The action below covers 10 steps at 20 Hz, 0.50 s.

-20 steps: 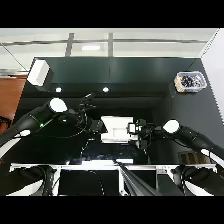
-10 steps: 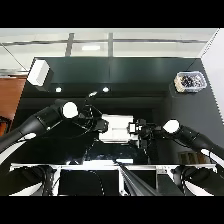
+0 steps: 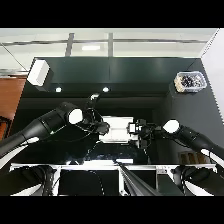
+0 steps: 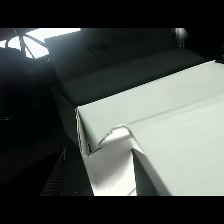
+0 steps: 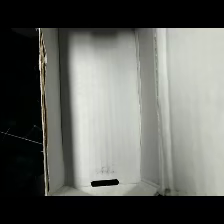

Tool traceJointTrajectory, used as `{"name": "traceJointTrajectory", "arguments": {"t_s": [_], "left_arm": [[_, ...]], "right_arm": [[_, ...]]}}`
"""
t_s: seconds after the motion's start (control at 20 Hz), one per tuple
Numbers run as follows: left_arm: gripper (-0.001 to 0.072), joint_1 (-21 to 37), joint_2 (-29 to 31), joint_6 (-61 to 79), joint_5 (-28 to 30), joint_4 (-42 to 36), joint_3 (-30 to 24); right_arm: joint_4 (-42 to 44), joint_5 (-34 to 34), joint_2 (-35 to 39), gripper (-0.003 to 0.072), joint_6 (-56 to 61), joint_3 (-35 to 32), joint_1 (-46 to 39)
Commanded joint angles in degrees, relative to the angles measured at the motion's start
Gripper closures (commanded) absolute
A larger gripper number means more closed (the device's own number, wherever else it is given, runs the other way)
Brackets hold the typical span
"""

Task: Fold the box and place the chain.

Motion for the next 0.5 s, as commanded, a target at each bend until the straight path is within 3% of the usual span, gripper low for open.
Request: {"name": "traceJointTrajectory", "arguments": {"t_s": [0.0,0.45], "left_arm": [[0.0224,-0.3,0.0,-1.2,-0.7,0.2,0.0],[0.0225,-2.1,-0.3,-3.6,-0.7,-1.1,0.6]], "right_arm": [[0.0,0.0,0.0,0.0643,0.0,0.0,0.0],[0.0,0.0,0.0,0.0643,0.0,0.0,0.0]]}}
